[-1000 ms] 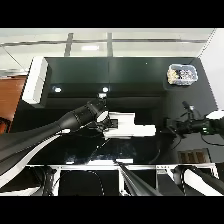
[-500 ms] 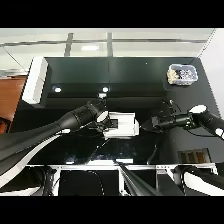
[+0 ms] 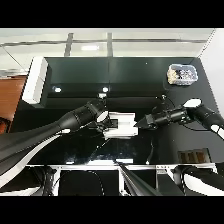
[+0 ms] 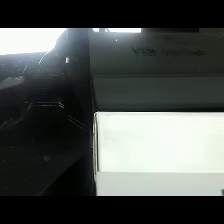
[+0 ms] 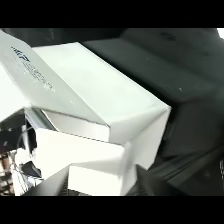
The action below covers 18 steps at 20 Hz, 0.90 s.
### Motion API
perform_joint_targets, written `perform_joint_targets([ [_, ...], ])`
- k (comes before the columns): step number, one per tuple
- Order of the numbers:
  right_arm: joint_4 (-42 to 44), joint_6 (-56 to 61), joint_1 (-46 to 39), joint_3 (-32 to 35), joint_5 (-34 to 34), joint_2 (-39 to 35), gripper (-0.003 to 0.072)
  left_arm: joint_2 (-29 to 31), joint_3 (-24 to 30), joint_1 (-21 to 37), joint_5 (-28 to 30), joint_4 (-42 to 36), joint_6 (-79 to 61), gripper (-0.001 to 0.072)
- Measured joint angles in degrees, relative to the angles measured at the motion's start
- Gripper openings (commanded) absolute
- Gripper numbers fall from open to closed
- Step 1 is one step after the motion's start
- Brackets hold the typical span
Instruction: Fold the box and place the chain.
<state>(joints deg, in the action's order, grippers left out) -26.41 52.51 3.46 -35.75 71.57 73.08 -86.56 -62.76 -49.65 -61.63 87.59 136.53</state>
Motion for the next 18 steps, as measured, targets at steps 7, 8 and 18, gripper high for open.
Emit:
perform_joint_targets([
  [7, -4.7, 6.4, 7.0, -3.1, -3.7, 0.0, 0.0316, 0.0, 0.0, 0.0, 0.0, 0.0, 0.0, 0.0026],
  [8, -5.4, 7.3, 8.0, -3.7, -4.4, 0.0, 0.0294, 0.0, 0.0, 0.0, -0.1, 0.1, 0.0, 0.0027],
  [18, -21.2, 23.8, 17.2, -10.1, -8.3, 0.0, 0.0294, 0.0, 0.0, 0.0, 0.2, -0.2, -0.1, 0.0026],
])
